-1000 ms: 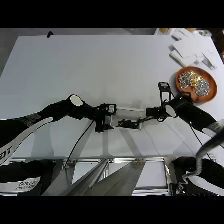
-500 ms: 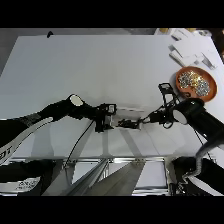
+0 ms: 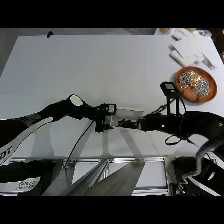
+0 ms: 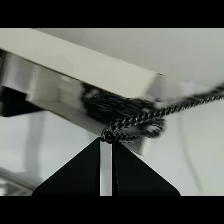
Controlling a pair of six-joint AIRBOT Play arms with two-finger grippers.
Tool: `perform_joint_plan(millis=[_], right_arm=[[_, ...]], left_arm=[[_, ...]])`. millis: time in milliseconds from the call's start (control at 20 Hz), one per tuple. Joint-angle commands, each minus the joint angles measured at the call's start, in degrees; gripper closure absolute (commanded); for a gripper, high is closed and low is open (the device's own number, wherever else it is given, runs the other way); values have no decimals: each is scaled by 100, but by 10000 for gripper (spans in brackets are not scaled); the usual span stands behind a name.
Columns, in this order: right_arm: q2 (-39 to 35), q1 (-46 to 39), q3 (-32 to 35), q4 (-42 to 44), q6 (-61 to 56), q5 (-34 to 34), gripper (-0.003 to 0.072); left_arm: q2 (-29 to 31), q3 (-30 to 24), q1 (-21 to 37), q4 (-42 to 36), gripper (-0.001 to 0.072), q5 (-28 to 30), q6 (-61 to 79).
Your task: Fold the box and place the chain.
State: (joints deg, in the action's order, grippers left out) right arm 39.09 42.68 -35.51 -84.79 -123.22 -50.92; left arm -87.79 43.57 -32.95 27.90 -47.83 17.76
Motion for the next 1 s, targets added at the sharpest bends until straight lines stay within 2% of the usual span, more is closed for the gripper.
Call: perform_joint_plan(millis=[0, 300, 450, 550, 600, 650, 700, 950], right_arm=[[85, 476, -7, 236, -304, 907, 670], [654, 833, -7, 260, -409, 1338, 670], [844, 833, -7, 260, -407, 1342, 665], [831, 826, -15, 258, -385, 1364, 516], [772, 826, -22, 247, -330, 1392, 487], [684, 796, -52, 249, -273, 1360, 512], [566, 680, -103, 254, -275, 1187, 602], [4, -603, -223, -374, -57, -256, 669]], left_arm=[[4, 0, 0, 0, 559, 2, 2], [4, 0, 0, 0, 559, 2, 2], [4, 0, 0, 0, 559, 2, 2], [4, 0, 0, 0, 559, 2, 0], [4, 0, 0, 0, 559, 2, 2], [4, 0, 0, 0, 559, 2, 2], [4, 0, 0, 0, 559, 2, 2], [4, 0, 0, 0, 559, 4, 2]])
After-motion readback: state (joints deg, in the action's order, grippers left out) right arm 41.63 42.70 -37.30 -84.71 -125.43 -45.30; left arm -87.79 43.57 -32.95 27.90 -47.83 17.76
